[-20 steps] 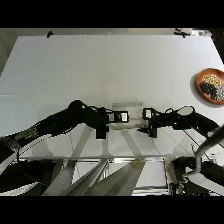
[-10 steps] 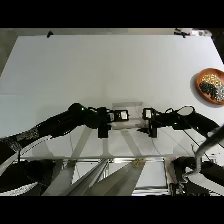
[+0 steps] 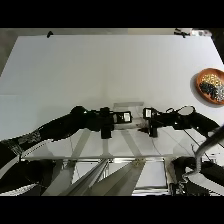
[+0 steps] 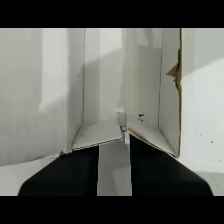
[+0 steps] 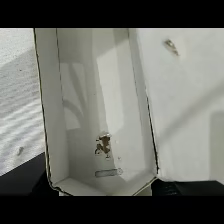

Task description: Fold the box and place the chain.

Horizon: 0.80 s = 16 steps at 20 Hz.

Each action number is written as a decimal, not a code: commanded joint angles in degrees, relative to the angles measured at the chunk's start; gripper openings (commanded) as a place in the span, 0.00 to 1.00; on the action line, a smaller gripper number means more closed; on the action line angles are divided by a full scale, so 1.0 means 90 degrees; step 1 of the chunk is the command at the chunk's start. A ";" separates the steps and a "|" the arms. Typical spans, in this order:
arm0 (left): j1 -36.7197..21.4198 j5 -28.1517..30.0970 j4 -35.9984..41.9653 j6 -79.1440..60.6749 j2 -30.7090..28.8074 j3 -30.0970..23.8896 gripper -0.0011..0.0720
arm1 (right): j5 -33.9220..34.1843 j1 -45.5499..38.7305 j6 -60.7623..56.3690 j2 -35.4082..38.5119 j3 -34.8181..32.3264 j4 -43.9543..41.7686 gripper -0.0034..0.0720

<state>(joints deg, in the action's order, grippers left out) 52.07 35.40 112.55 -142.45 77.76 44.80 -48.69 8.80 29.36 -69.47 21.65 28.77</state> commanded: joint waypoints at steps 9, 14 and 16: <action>0.0206 -0.0440 0.0262 -0.0002 0.0236 0.0005 0.53 | 0.0005 0.0007 0.0002 0.0000 -0.0005 -0.0010 0.49; 0.0323 -0.0469 0.0294 -0.0002 0.0367 0.0005 0.62 | 0.0007 0.0005 0.0005 0.0000 -0.0005 -0.0015 0.49; 0.0330 -0.0469 0.0294 -0.0002 0.0367 0.0005 0.61 | 0.0007 0.0005 0.0005 0.0000 -0.0005 -0.0012 0.49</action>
<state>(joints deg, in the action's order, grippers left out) 54.74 30.46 115.18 -142.56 80.71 44.88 -48.75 8.88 29.58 -69.49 21.61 28.73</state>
